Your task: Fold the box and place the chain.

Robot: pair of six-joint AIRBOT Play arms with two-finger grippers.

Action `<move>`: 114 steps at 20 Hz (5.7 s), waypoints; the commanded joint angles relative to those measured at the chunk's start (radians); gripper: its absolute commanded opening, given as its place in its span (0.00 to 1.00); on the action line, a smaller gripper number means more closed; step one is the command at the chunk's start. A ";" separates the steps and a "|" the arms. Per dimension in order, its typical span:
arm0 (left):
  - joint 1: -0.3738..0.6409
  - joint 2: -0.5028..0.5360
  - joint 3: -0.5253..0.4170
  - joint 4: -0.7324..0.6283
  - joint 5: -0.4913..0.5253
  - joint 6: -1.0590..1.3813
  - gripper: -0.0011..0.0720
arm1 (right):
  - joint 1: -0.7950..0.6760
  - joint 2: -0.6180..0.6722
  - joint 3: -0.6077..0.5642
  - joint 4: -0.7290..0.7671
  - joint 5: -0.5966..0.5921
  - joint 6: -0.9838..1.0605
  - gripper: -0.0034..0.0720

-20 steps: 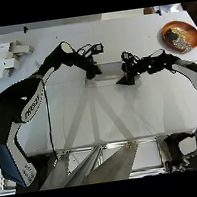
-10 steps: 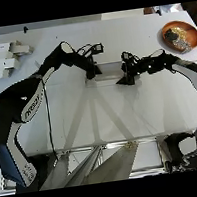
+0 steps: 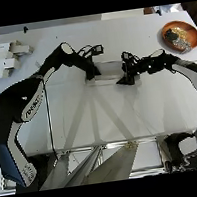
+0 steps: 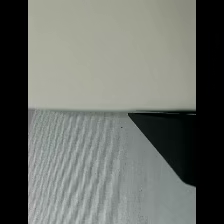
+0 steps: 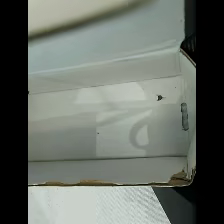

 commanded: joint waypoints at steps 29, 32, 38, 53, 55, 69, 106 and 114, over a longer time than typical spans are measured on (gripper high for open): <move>0.001 0.310 -0.074 0.016 -0.389 -0.051 0.03 | 0.001 0.001 0.000 0.000 0.004 0.000 0.84; -0.057 0.293 -0.144 -0.082 -0.180 0.115 0.03 | 0.001 0.001 0.000 0.000 0.004 0.000 0.84; -0.095 0.249 -0.163 -0.135 0.201 0.174 0.02 | 0.001 0.001 0.000 0.000 0.005 0.000 0.84; -0.107 0.119 -0.171 -0.180 0.431 0.010 0.02 | 0.001 0.001 0.000 0.000 0.005 0.000 0.84; -0.111 0.115 -0.171 -0.172 0.431 0.000 0.02 | 0.001 0.001 0.000 0.000 0.005 0.000 0.84; -0.001 0.300 -0.171 -0.177 0.211 0.000 0.03 | 0.001 0.001 0.000 0.000 0.005 0.000 0.84; -0.006 0.297 -0.401 0.153 0.221 0.274 0.48 | 0.001 0.001 0.000 0.000 0.005 0.000 0.84; -0.019 0.277 -0.402 0.063 0.239 0.450 0.38 | 0.001 0.001 0.000 0.000 0.005 0.000 0.84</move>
